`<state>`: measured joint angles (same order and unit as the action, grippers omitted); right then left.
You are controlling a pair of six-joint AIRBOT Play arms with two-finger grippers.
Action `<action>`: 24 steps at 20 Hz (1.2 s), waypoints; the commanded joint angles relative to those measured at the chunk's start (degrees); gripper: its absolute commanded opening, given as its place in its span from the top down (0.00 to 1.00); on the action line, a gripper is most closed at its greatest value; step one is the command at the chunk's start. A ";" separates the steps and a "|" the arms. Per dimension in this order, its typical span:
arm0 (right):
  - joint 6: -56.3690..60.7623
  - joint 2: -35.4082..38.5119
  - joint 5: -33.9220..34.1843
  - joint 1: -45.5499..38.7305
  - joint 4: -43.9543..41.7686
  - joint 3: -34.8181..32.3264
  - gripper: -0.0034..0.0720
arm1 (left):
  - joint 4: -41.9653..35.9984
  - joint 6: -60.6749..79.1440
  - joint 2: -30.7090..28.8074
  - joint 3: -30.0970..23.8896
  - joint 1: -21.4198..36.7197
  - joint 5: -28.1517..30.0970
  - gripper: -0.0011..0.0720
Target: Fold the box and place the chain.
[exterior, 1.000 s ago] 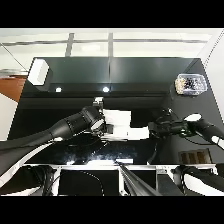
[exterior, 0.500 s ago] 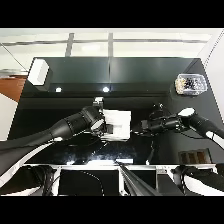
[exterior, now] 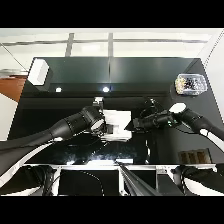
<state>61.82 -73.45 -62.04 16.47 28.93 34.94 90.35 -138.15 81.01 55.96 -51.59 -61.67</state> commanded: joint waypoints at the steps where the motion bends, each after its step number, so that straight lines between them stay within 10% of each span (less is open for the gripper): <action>1: 7.21 0.00 2.69 3.78 6.69 2.43 0.36 | 0.02 0.09 -0.04 0.00 -0.02 -0.11 0.95; 12: 48.57 -0.02 4.33 21.81 45.64 15.28 0.51 | 0.02 0.11 -0.04 0.00 -0.04 -0.13 0.95; 24: 68.67 -1.16 3.96 28.63 54.21 15.80 0.64 | 0.11 0.09 -0.04 0.00 -0.02 0.15 0.95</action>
<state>125.47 -73.91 -57.63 44.21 80.90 50.65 90.37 -138.02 81.01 55.96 -51.59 -61.65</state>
